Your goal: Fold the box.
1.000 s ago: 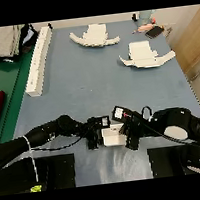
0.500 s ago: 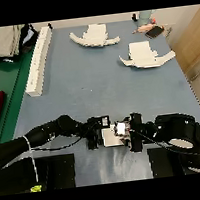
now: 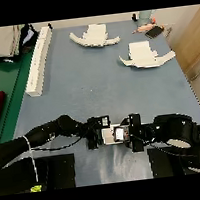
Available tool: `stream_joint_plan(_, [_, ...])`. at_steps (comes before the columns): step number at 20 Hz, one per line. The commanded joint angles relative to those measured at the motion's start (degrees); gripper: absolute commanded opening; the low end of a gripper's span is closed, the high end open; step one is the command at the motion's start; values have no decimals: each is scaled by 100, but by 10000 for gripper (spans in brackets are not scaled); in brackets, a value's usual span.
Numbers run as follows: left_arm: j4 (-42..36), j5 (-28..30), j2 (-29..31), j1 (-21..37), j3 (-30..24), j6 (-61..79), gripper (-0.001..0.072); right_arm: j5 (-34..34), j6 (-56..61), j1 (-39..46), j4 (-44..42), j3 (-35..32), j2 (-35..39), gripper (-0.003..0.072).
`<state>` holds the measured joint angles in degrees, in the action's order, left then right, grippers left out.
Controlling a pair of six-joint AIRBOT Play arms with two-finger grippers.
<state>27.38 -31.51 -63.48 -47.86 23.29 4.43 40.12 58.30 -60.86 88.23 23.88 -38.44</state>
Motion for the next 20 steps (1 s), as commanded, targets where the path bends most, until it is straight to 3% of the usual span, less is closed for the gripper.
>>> stream_joint_plan(1, [7, 0, -4, 0, 4, 4, 471, -127, -52, 4, 382, -2, -229, 594])
stream_joint_plan(10, [7, 0, -4, 2, 4, 4, 471, -160, -136, 4, 518, 15, 350, 587])
stream_joint_plan(20, [4, 0, -4, 0, 4, 4, 471, -363, -136, 4, 654, 17, 365, 587])
